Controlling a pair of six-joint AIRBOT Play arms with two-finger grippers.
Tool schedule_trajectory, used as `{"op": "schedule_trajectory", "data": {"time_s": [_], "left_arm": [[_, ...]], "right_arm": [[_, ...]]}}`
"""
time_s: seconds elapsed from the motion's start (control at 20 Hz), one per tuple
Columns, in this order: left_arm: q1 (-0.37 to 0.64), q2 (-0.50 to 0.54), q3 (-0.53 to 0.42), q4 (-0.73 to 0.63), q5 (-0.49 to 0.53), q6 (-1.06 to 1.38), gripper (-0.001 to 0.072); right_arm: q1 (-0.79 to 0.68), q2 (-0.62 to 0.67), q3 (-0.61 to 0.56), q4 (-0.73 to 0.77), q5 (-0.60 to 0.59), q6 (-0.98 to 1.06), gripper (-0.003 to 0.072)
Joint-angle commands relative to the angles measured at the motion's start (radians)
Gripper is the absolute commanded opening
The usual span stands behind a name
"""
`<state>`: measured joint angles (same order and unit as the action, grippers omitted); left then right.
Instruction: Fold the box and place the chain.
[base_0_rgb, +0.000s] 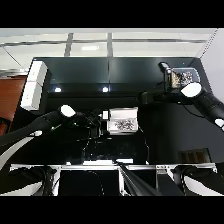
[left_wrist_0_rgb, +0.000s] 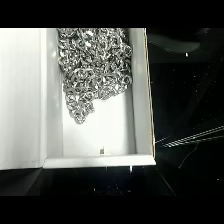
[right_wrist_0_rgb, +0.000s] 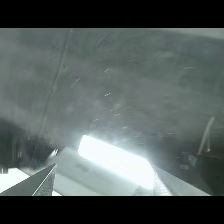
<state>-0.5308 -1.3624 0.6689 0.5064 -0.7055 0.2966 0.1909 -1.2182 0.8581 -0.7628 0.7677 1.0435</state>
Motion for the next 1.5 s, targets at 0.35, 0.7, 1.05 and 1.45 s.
{"op": "schedule_trajectory", "data": {"time_s": [0.35, 0.7, 1.05, 1.45], "left_arm": [[0.0, -0.001, 0.001, 0.001, 0.0, 0.001, 0.0351], [0.0, -0.001, 0.001, 0.001, 0.0, 0.001, 0.0351], [0.0, -0.001, 0.001, 0.001, 0.0, 0.001, 0.0351], [0.0, -0.001, 0.001, 0.001, 0.0, 0.001, 0.0352]], "right_arm": [[0.054, -0.023, 0.113, -0.006, 0.453, -0.554, 0.0713], [0.123, -0.024, 0.054, -0.035, 0.371, -0.746, 0.0712], [0.144, -0.024, 0.032, -0.037, 0.368, -0.765, 0.0706], [0.166, -0.024, 0.032, -0.081, 0.365, -0.763, 0.0289]]}}
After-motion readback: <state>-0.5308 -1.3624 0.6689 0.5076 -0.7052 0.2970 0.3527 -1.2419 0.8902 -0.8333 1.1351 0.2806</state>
